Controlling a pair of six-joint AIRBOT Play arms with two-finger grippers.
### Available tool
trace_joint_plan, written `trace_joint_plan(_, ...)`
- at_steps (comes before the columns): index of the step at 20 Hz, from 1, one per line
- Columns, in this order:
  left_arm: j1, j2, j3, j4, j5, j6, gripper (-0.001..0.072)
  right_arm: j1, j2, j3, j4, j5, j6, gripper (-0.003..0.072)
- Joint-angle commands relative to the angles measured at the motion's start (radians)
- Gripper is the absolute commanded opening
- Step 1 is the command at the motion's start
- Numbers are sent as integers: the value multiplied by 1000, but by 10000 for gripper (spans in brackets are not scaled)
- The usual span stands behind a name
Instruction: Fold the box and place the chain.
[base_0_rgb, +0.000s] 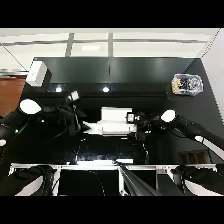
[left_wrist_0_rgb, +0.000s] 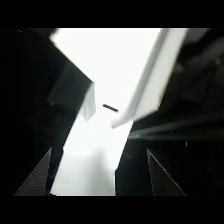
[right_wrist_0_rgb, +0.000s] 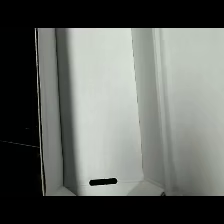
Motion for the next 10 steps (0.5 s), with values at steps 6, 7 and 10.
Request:
trace_joint_plan(6, -245, -129, -10, 112, 287, 169, 686, 0, 0, -1, 0, 0, 0, 204)
trace_joint_plan(7, -255, -146, -6, 112, 288, 169, 686, 0, 0, -1, 0, 0, 0, 204)
trace_joint_plan(10, -261, -157, 2, 89, 285, 166, 524, 0, 0, -1, 0, 0, 0, 204)
